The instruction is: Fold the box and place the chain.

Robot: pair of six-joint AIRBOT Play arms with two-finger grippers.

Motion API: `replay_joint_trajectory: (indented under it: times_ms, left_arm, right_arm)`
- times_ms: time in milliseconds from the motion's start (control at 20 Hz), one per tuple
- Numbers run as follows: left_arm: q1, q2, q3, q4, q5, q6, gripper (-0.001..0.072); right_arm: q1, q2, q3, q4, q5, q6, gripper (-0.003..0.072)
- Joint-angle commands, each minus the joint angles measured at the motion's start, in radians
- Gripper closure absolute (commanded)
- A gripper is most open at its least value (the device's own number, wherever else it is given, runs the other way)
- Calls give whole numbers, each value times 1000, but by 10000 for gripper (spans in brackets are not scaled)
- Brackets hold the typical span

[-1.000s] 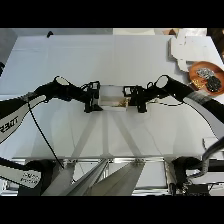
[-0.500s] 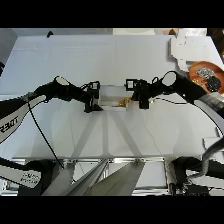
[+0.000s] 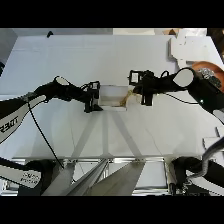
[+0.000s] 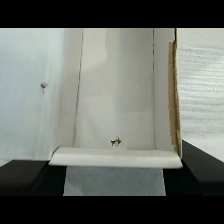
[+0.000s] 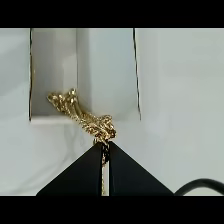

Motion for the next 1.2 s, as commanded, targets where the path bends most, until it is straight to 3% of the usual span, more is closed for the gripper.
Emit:
replay_joint_trajectory:
  times_ms: [0,300,750,1150]
  left_arm:
    - [0,0,0,0,0,0,373]
    - [0,0,0,0,0,0,373]
    - [0,0,0,0,0,0,373]
    - [0,0,0,0,0,0,373]
  right_arm:
    - [75,21,5,-4,-95,76,669]
    - [210,21,26,0,-309,198,671]
    - [300,-28,26,-9,-338,350,671]
    - [300,-148,26,-212,-332,594,668]
